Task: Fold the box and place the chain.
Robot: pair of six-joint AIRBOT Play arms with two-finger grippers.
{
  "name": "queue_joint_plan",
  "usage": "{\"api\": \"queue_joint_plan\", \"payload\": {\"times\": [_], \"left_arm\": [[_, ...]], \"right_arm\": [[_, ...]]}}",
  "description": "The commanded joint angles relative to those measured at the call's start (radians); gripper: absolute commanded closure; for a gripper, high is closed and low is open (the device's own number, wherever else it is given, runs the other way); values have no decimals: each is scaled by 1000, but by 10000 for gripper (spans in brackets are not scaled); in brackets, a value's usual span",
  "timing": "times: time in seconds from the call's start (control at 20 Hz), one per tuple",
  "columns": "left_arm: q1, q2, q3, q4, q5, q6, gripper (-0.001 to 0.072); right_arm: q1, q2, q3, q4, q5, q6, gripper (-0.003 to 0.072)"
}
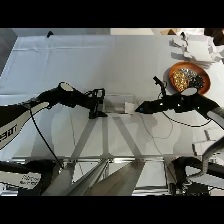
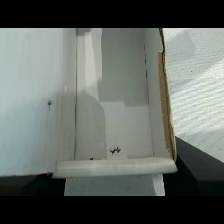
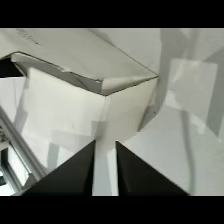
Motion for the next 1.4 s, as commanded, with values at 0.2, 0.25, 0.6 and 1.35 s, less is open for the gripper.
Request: {"api": "queue_joint_plan", "payload": {"times": [0.2,0.25,0.6,1.35], "left_arm": [[0,0,0,0,0,0,434],[0,0,0,0,0,0,434],[0,0,0,0,0,0,434],[0,0,0,0,0,0,434]], "right_arm": [[2,3,0,78,14,-30,374],[2,3,0,77,11,-39,332],[78,3,0,24,-93,-39,207],[171,19,1,-54,-301,53,210]]}}
